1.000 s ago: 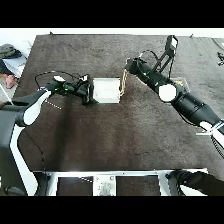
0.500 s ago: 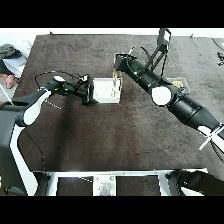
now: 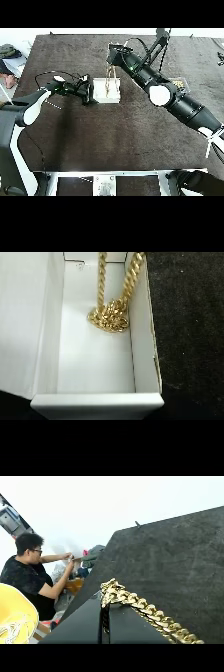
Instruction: Fold the box and place the chain.
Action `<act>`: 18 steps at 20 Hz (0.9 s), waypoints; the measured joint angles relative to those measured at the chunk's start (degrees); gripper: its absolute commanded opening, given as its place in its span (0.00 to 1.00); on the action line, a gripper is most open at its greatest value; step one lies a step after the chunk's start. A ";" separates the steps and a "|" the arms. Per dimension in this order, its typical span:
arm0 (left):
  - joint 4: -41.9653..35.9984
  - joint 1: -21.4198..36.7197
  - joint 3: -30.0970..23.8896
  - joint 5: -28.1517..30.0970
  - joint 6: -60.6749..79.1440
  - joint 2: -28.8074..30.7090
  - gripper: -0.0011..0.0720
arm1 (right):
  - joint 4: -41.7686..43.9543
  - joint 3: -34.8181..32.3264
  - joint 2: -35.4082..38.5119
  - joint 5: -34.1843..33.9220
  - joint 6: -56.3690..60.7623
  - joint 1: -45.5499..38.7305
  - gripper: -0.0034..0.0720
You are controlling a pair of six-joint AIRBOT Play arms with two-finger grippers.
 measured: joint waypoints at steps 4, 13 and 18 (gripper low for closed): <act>0.00 0.00 0.00 0.00 0.02 0.00 0.57 | -0.13 0.35 0.00 -1.16 -0.02 0.28 0.03; -0.02 0.00 0.00 0.00 0.02 0.00 0.57 | -1.55 0.74 -4.76 3.04 -0.04 0.66 0.03; -0.02 0.00 0.00 0.00 0.02 0.00 0.57 | -1.99 0.68 -11.19 8.90 -0.07 -0.20 0.08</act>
